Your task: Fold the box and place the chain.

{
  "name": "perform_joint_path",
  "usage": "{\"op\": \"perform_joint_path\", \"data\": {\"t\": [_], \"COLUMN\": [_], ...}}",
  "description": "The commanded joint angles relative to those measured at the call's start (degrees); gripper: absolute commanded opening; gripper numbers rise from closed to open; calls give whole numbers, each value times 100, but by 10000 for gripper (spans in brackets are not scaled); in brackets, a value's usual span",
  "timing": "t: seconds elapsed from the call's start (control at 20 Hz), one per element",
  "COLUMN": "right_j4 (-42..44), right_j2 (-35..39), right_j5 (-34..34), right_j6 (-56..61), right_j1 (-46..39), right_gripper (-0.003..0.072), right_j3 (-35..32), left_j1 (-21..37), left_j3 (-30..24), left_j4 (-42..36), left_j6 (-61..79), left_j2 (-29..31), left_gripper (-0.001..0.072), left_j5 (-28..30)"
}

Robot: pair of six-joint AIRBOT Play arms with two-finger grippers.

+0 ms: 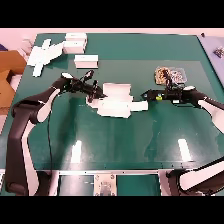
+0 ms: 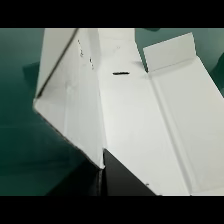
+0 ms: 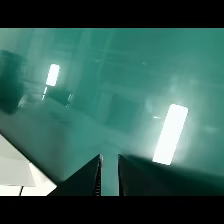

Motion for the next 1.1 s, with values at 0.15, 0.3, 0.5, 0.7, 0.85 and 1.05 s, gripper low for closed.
{"op": "perform_joint_path", "data": {"t": [0.15,0.3,0.5,0.7,0.85,1.05], "right_j4": [101,101,101,101,81,55], "right_j2": [44,44,44,42,20,-42], "right_j5": [79,81,81,76,59,11], "right_j6": [-66,-63,-63,-66,-63,-63], "right_j1": [-11,-11,9,114,120,120], "right_gripper": [149,149,149,148,148,146], "right_j3": [66,66,63,63,61,-20], "left_j1": [4,4,4,4,4,4], "left_j3": [2,4,4,4,4,4], "left_j4": [101,96,85,50,31,-61], "left_j6": [352,337,352,564,741,861], "left_j2": [-2,0,22,42,79,87], "left_gripper": [18,17,17,17,16,16], "left_j5": [-94,227,463,227,-24,-240]}}
